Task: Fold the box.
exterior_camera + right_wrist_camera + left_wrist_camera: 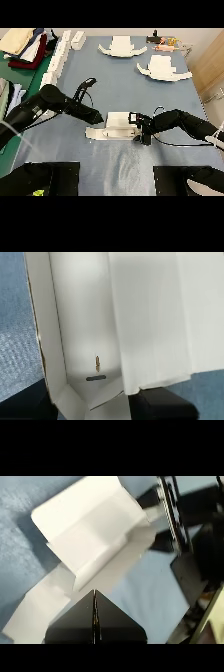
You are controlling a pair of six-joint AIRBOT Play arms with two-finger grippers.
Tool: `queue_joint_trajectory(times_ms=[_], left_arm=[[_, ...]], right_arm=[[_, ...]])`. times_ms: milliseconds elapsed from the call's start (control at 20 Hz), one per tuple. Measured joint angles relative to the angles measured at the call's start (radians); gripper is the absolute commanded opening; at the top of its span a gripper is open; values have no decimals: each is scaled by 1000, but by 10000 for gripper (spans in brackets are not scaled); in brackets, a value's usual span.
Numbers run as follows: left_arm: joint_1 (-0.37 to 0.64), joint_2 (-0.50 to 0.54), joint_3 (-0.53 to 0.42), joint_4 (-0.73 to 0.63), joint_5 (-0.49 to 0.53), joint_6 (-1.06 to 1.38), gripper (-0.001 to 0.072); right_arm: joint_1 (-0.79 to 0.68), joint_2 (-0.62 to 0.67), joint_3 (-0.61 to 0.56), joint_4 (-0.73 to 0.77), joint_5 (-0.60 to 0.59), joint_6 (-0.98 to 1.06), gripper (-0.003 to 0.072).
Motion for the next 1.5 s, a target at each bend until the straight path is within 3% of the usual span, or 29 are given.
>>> queue_joint_trajectory(times_ms=[200, 250, 300, 350, 700, 750, 800, 1250, 1300, 1350, 1400, 1500], left_arm=[[0, 142, -70, 85, -32, 204, 20], [0, 163, -84, 99, -34, 268, 287], [0, 178, -98, 110, -36, 335, 641], [0, 187, -111, 121, -35, 404, 686], [-17, 141, -179, 125, 38, 727, 678], [-32, 125, -184, 122, 61, 753, 571], [-50, 108, -188, 120, 85, 771, 521], [-158, -53, -195, 109, 285, 868, 517], [-161, -64, -195, 103, 300, 873, 487], [-163, -72, -195, 97, 308, 881, 288], [-164, -80, -195, 90, 318, 888, 226], [-166, -92, -195, 78, 327, 896, 225]], right_arm=[[0, 0, 0, 0, 0, 0, 507], [0, 0, 0, 0, 0, 0, 507], [0, 0, 0, 0, 0, 0, 507], [0, 0, 0, 0, 0, 0, 507], [0, 0, 0, 0, 0, 0, 507], [0, 0, 0, 0, 0, 0, 507], [0, 0, 0, 0, 0, 0, 507], [0, 0, 0, 0, 0, 0, 507], [0, 0, 0, 0, 0, 0, 507], [0, 0, 0, 0, 0, 0, 507], [0, 0, 0, 0, 0, 0, 507], [0, 0, 0, 0, 0, 0, 507]])
